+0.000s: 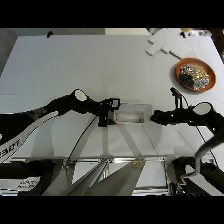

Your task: Fold the box and place the chain.

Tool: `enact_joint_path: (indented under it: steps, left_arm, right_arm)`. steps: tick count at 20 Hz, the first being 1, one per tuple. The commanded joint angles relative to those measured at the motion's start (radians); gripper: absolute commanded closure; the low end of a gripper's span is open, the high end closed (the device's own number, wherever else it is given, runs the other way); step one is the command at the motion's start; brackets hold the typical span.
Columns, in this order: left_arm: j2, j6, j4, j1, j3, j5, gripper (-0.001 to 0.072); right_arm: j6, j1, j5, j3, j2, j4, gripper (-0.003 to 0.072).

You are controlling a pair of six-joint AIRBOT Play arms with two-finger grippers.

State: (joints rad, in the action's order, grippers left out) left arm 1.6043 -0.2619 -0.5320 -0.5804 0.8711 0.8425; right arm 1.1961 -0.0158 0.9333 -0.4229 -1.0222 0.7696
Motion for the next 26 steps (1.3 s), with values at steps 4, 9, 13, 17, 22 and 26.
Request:
enact_joint_path:
  steps: [4,9,13,17,22,26]
  left_arm:
    - [0.0,0.0,0.0,-0.001,0.0,0.0,0.0701]
    - [0.0,0.0,0.0,-0.001,0.0,0.0,0.0701]
    - [0.0,0.0,0.0,-0.001,0.0,0.0,0.0701]
    - [0.0,0.0,0.0,-0.001,0.0,0.0,0.0701]
    - [0.0,0.0,0.0,-0.001,0.0,0.0,0.0701]
    - [0.0,0.0,0.0,-0.001,0.0,0.0,0.0701]
  right_arm:
    - [-0.084,-0.001,0.055,0.0,0.035,-0.101,0.0483]
    - [-0.084,0.006,0.074,0.0,0.091,-0.1,0.0389]
    - [-0.067,0.097,-0.017,-0.001,0.091,-0.097,0.0341]
    - [-0.016,0.135,-0.071,-0.005,0.091,-0.06,0.0337]
    - [0.217,0.226,-0.083,-0.097,0.083,0.225,0.0334]
    - [0.318,0.316,-0.082,-0.156,0.043,0.295,0.0307]
